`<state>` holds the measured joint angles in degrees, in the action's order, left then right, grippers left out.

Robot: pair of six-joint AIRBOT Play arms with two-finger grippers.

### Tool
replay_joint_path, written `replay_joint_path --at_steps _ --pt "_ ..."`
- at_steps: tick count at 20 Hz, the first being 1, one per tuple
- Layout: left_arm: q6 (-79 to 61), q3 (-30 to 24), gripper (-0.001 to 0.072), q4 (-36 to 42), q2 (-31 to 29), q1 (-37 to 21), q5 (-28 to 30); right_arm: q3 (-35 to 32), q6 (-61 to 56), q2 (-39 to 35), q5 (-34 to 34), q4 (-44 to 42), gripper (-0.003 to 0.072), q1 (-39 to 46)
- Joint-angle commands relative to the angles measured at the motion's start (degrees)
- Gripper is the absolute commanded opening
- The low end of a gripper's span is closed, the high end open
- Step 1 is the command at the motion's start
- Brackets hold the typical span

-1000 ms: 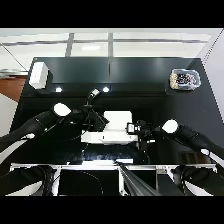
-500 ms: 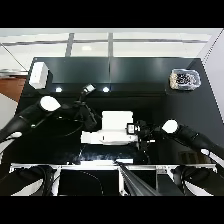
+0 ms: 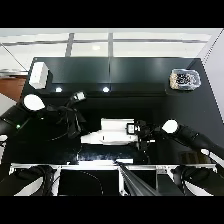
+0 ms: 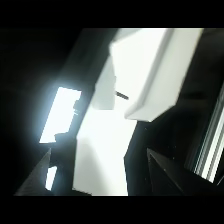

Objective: Fold the box and place the chain.

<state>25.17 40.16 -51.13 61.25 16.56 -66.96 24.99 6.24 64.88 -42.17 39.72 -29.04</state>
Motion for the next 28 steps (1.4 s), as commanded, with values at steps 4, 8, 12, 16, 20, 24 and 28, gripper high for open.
replay_joint_path --at_steps 4,8,12,16,20,24,28 --pt "-18.99 -5.77 0.072 -2.56 1.44 10.05 11.52 0.04 -0.42 -0.04 -0.02 -0.04 0.0404 0.0" --pt "-18.97 -8.0 0.072 -1.7 1.46 15.78 21.2 0.04 -0.44 -0.04 -0.02 -0.04 0.0404 0.0" --pt "-18.67 -9.73 0.0695 -0.22 1.53 16.76 23.1 0.04 -0.59 -0.04 -0.02 -0.04 0.0404 0.0" --pt "-18.71 -10.05 0.0433 4.9 1.55 16.83 24.52 0.04 -0.9 -0.04 0.0 -0.04 0.0404 0.0" --pt "-18.71 -10.05 0.0337 7.67 1.55 16.83 23.69 0.04 -0.9 -0.04 0.0 -0.04 0.0404 0.0" --pt "-18.71 -10.05 0.0242 10.05 2.03 16.94 22.99 0.04 -0.87 -0.04 0.0 -0.04 0.0404 0.0" --pt "-18.84 -10.05 0.0226 16.87 5.49 16.96 23.26 0.04 -0.9 -0.04 0.0 -0.04 0.0404 0.0"
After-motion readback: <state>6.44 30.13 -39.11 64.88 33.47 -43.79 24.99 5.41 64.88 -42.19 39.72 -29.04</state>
